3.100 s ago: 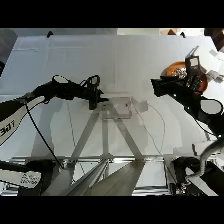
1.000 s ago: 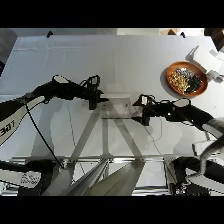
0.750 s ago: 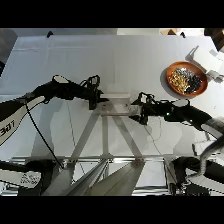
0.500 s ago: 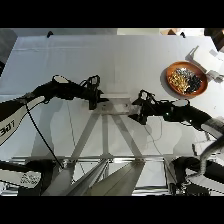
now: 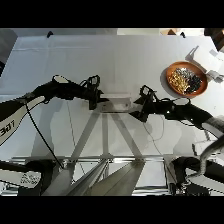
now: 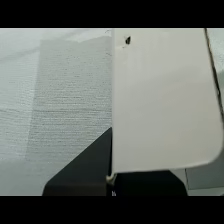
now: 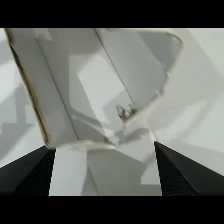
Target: Fold the box and place the chain.
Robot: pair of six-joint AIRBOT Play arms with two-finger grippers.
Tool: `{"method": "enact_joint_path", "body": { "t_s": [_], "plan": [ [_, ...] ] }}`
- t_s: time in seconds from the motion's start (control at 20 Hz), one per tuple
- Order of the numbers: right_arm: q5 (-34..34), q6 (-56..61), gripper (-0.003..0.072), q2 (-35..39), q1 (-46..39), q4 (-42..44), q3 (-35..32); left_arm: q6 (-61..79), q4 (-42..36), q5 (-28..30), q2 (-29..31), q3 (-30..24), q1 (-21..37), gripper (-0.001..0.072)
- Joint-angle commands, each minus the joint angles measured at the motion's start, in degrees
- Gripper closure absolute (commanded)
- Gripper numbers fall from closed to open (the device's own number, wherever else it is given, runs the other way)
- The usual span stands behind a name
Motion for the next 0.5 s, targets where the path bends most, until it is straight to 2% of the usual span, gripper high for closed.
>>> {"method": "enact_joint_path", "body": {
  "t_s": [0.0,0.25,0.45],
  "plan": [
    [1.5,-0.2,-0.0034,-0.2,-2.9,-4.3,0.5,0.0,0.0,0.0,0.0,0.0,0.0,0.0696],
    [5.2,-8.4,-0.0034,-0.2,-3.6,-4.7,0.5,0.0,0.0,0.0,0.0,0.0,0.0,0.0696],
    [7.3,-8.4,-0.0034,-0.1,-3.3,-10.6,0.5,0.0,0.0,0.0,0.0,0.0,0.0,0.0696]
  ]
}}
